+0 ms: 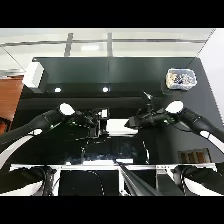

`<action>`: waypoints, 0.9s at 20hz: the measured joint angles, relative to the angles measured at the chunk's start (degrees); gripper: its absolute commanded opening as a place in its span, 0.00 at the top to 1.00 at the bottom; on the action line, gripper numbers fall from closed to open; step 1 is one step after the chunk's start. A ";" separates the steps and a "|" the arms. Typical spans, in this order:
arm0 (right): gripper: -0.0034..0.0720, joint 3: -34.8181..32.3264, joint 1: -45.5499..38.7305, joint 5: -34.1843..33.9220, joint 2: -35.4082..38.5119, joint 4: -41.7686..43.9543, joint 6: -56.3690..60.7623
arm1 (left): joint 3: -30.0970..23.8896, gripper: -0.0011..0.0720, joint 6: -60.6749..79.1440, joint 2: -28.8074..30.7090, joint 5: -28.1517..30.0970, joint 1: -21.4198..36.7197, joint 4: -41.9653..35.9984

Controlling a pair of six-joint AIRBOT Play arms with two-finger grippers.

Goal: Fold the box and place the chain.

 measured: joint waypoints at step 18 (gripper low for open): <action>0.93 1.46 -23.65 16.81 23.43 -32.17 14.19 | 5.57 0.02 -5.86 8.83 -3.17 -2.97 -2.60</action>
